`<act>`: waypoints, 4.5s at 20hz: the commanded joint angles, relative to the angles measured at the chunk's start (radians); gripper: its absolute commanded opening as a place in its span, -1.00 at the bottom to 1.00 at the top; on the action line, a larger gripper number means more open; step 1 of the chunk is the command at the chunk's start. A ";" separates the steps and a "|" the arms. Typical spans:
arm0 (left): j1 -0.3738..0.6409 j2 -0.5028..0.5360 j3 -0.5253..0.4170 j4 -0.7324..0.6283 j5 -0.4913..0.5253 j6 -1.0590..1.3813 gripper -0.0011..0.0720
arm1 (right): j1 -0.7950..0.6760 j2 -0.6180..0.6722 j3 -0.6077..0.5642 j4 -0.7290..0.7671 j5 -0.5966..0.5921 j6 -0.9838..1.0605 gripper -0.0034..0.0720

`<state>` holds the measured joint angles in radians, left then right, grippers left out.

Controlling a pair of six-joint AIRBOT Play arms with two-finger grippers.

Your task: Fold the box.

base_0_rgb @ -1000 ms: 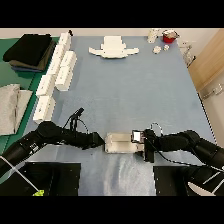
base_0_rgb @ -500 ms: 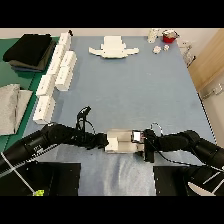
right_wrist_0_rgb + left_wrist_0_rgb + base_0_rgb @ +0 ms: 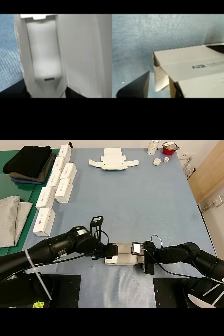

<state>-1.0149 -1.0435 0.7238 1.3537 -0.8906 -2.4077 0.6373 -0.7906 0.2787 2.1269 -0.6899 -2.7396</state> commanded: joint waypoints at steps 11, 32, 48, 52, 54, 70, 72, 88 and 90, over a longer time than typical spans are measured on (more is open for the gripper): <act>-0.089 -0.227 0.169 0.151 -0.141 -0.180 -0.03 | 0.000 0.000 0.000 0.000 0.000 0.000 0.41; -0.139 -0.278 0.176 0.192 -0.144 -0.207 -0.92 | 0.000 0.000 0.000 0.000 0.000 0.000 0.41; -0.143 -0.278 0.219 0.241 -0.199 -0.211 0.17 | 0.000 0.000 0.000 0.000 0.000 0.000 0.41; -0.151 -0.280 0.216 0.251 -0.197 -0.211 -0.19 | 0.000 0.000 0.000 0.000 0.000 0.000 0.41; -0.159 -0.291 0.216 0.253 -0.198 -0.211 -0.19 | 0.000 0.000 0.000 0.000 0.000 0.000 0.41; -0.170 -0.303 0.217 0.263 -0.216 -0.226 -0.39 | 0.000 0.000 0.000 0.000 0.000 0.001 0.41; -0.170 -0.301 0.217 0.259 -0.217 -0.237 0.36 | 0.000 0.000 0.000 0.000 0.000 0.000 0.41; -0.138 0.179 0.230 0.248 -0.427 0.141 -0.94 | 0.000 0.000 0.001 0.000 0.000 0.000 0.41; -0.105 0.180 0.229 0.248 -0.420 0.271 -0.94 | 0.000 0.000 0.000 0.000 0.000 0.000 0.41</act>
<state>-1.1522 -0.9028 0.9527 1.6009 -1.2980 -2.3127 0.6376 -0.7906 0.2790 2.1269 -0.6895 -2.7396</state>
